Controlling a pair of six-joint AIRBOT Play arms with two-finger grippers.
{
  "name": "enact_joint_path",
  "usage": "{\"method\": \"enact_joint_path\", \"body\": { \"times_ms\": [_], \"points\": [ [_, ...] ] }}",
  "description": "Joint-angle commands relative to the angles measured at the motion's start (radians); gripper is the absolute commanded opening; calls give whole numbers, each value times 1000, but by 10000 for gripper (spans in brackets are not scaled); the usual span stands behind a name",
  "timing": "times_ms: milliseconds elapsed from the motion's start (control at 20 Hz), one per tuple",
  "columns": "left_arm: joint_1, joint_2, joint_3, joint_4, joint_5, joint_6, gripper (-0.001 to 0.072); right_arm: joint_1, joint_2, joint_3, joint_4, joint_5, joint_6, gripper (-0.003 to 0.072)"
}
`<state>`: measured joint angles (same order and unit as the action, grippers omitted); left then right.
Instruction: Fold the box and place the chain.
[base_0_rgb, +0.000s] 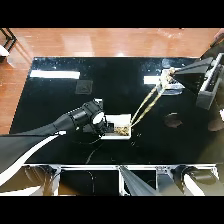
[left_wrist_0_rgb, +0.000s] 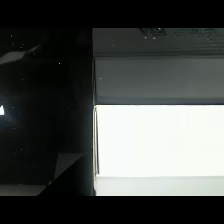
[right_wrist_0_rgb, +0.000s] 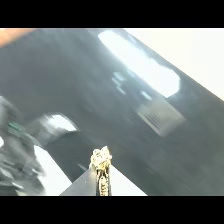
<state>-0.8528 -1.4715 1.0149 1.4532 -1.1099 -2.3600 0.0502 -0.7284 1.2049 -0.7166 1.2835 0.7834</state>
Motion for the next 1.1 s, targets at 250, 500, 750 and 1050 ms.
{"method": "enact_joint_path", "body": {
  "times_ms": [250,500,750,1050],
  "points": [
    [0,0,1,0,1,0,23,294,-80,14,16,-49,185,21],
    [0,0,1,0,0,0,22,338,-99,7,-275,5,344,22],
    [0,0,1,1,0,0,22,386,-103,-175,-154,-31,346,21],
    [0,0,1,1,1,0,22,476,-189,-289,-148,-173,343,22]
  ]
}}
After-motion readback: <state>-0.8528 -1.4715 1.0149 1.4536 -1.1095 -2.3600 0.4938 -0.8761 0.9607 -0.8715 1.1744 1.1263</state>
